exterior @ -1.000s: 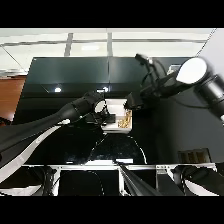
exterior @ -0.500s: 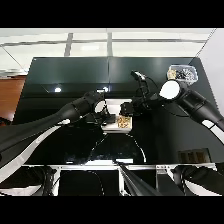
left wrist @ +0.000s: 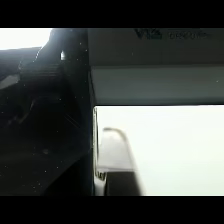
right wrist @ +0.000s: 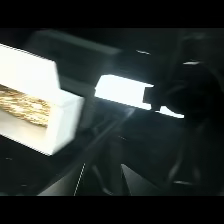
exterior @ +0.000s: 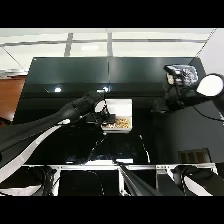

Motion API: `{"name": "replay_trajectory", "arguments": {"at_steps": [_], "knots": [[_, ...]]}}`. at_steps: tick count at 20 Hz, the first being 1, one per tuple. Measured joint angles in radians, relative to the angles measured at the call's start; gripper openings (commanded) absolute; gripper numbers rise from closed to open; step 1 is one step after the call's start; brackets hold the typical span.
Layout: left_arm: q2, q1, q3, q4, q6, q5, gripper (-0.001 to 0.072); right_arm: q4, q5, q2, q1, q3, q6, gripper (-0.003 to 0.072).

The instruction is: Fold the box and place the chain.

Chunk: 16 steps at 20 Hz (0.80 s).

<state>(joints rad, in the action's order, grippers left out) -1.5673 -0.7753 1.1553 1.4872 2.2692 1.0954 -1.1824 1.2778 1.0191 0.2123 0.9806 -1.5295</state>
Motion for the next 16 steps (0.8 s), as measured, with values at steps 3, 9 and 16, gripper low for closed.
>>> {"name": "replay_trajectory", "arguments": {"at_steps": [3, 9, 16], "knots": [[0.000, 0.002, 0.023, -0.003, 0.010, -0.021, 0.0580, -0.039, 0.027, -0.061, -0.034, -0.034, -0.001, 0.0283], [0.128, -0.010, 0.066, 0.077, -0.049, 0.069, 0.0577, -0.064, 0.000, -0.097, -0.051, -0.090, 0.000, 0.0283], [0.449, 0.256, -0.234, 0.135, -0.126, 0.074, 0.0575, -0.070, -0.048, -0.102, -0.055, -0.102, 0.001, 0.0283]]}}
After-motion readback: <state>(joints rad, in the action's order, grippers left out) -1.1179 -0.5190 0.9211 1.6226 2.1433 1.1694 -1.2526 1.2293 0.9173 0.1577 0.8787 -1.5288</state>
